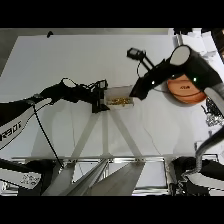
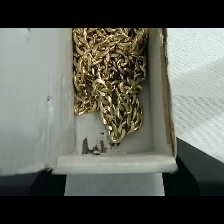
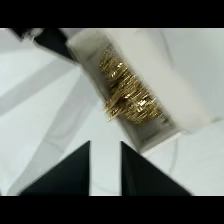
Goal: Fold the box and place the chain.
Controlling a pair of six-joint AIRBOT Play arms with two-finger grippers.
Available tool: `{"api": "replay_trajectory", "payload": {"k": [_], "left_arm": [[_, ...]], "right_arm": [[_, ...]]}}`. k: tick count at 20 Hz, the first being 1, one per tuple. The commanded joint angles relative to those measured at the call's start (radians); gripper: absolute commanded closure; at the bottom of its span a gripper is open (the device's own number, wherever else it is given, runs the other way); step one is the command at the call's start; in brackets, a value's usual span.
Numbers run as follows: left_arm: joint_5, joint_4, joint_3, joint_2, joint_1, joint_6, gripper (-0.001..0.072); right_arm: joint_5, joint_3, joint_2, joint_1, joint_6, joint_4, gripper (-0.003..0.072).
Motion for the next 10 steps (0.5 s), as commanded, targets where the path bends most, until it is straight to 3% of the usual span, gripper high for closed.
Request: {"api": "replay_trajectory", "payload": {"k": [1, 5, 10], "left_arm": [[0.0, 0.0, 0.0, 0.0, 0.0, 0.0, 0.0389], [0.0, 0.0, 0.0, 0.0, 0.0, 0.0, 0.0389], [0.0, 0.0, 0.0, 0.0, 0.0, 0.0, 0.0389]], "right_arm": [[-0.067, -0.196, 0.071, 0.081, -0.007, -0.054, 0.0673], [-0.302, -0.262, 0.029, 0.121, 0.027, -0.05, 0.0675], [-0.377, -0.262, -0.048, 0.121, 0.057, -0.013, 0.0675]]}}
